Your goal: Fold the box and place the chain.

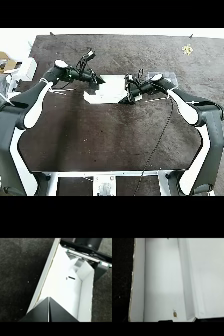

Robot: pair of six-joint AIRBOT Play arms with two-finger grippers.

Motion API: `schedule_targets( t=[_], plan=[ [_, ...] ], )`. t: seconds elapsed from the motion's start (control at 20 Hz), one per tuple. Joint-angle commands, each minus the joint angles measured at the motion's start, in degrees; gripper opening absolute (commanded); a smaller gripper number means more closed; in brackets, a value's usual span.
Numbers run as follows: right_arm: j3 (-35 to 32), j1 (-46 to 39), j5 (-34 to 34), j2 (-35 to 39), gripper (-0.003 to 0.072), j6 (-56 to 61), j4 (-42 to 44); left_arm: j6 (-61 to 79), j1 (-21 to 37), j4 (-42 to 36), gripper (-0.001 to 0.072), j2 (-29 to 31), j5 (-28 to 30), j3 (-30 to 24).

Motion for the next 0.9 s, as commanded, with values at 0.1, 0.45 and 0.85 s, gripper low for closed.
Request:
schedule_targets(
  t=[0.1, 0.45, 0.85],
  plan=[
    [0.0, 0.0, 0.0, 0.0, 0.0590, 0.0, 0.0, -1.6, 0.0, 1.3, 0.0010, -2.5, 2.1, -1.4],
    [0.0, 0.0, 0.0, 0.0, 0.0590, 0.0, 0.0, -1.6, 0.0, 2.5, 0.0009, -3.4, 0.9, -2.1],
    [0.0, 0.0, 0.0, 0.0, 0.0590, 0.0, 0.0, -1.5, 0.2, 2.1, 0.0010, -2.7, 0.9, -1.7]
  ],
)
